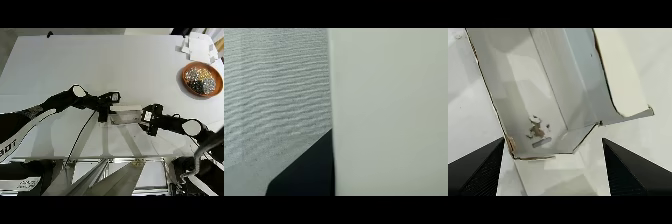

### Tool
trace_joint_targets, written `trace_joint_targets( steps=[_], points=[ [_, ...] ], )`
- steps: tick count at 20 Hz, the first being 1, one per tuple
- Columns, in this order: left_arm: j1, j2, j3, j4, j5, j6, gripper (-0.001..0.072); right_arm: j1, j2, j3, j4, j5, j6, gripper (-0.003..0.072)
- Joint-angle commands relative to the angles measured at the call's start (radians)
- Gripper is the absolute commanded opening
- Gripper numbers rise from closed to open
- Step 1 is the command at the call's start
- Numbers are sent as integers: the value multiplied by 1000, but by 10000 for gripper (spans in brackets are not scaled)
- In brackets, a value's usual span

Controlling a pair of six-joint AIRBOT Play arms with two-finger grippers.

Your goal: Fold the box and place the chain.

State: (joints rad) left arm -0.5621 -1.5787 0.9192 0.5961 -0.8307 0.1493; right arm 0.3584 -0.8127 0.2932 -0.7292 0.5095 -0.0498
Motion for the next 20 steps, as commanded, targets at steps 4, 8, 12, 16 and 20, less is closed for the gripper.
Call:
trace_joint_targets(
  steps=[4,8,12,16,20],
  points=[
    [0,0,0,0,0,0,9,-59,-61,3,95,40,-128,678],
    [0,0,0,0,0,0,9,-104,-107,30,144,109,-251,678],
    [0,0,0,0,0,0,9,-145,-172,74,166,167,-335,680],
    [0,0,0,0,0,0,9,-177,-273,139,166,267,-352,685],
    [0,0,0,0,0,0,9,-180,-320,150,179,287,-401,685]
  ],
)
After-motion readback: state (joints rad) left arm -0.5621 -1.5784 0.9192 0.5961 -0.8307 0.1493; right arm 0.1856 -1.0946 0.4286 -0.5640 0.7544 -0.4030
